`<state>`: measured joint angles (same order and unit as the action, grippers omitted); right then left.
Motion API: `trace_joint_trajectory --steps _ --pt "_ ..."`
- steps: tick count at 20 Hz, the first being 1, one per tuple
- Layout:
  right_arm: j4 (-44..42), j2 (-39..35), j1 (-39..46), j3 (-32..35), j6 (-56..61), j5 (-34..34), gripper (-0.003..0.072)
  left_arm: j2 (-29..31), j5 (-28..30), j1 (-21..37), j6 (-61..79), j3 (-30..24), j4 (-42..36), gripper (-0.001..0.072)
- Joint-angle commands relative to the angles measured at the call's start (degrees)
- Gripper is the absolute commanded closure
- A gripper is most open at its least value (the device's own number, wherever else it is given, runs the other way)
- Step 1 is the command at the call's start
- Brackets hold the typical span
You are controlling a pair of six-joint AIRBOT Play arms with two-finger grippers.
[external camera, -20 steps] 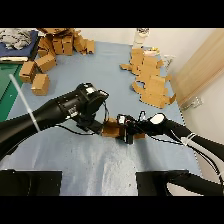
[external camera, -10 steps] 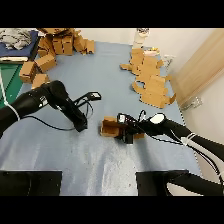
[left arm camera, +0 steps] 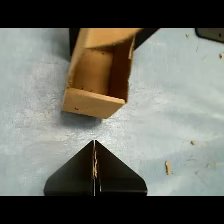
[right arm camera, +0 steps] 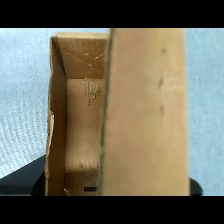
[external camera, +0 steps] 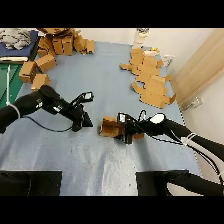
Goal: Fold the box.
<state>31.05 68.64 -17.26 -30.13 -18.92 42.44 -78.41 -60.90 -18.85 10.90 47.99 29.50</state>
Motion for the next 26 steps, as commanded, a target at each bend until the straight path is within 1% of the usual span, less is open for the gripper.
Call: trace_joint_trajectory --steps 1,2,3,5,8,11,13,15,19,22,26 --pt "-0.1 0.0 0.0 0.0 0.0 0.2 0.0078 4.0 7.4 -1.6 17.1 -8.0 -2.7 0.0686" --pt "-0.1 0.0 0.0 0.0 0.0 0.2 0.0078 3.9 9.8 -2.6 17.4 -8.7 -2.7 0.0298" --pt "-0.1 0.0 0.0 0.0 0.0 0.2 0.0078 3.7 13.0 -3.9 16.3 -9.0 -2.8 -0.0006" --pt "-0.1 0.0 0.0 0.0 0.0 0.2 0.0078 3.7 16.5 -6.8 16.5 -8.9 -2.8 -0.0011" --pt "0.0 0.0 0.0 0.0 -0.2 0.2 0.0078 3.7 18.8 -10.3 16.1 -8.9 -2.8 -0.0011" --pt "0.4 0.0 0.0 0.0 -0.2 0.2 0.0078 3.7 23.3 -11.1 13.5 -8.9 -3.1 -0.0011" --pt "2.6 0.0 0.0 0.0 -0.2 0.2 0.0078 3.7 24.6 -11.1 13.5 -8.9 -3.6 -0.0011" --pt "5.2 0.0 0.0 0.0 -0.2 0.8 0.0078 3.7 24.5 -11.1 13.5 -8.9 -4.0 -0.0011" --pt "5.2 0.0 0.0 0.0 -0.2 1.2 0.0078 3.7 24.3 -11.2 13.6 -8.9 -6.9 -0.0011" --pt "5.2 0.0 0.0 0.0 -0.2 1.2 0.0078 3.7 24.5 -12.6 13.7 -8.9 -8.1 -0.0011" --pt "5.2 0.0 0.0 0.0 -0.2 1.2 0.0078 2.0 24.6 -14.8 13.7 -8.8 -9.0 -0.0011"
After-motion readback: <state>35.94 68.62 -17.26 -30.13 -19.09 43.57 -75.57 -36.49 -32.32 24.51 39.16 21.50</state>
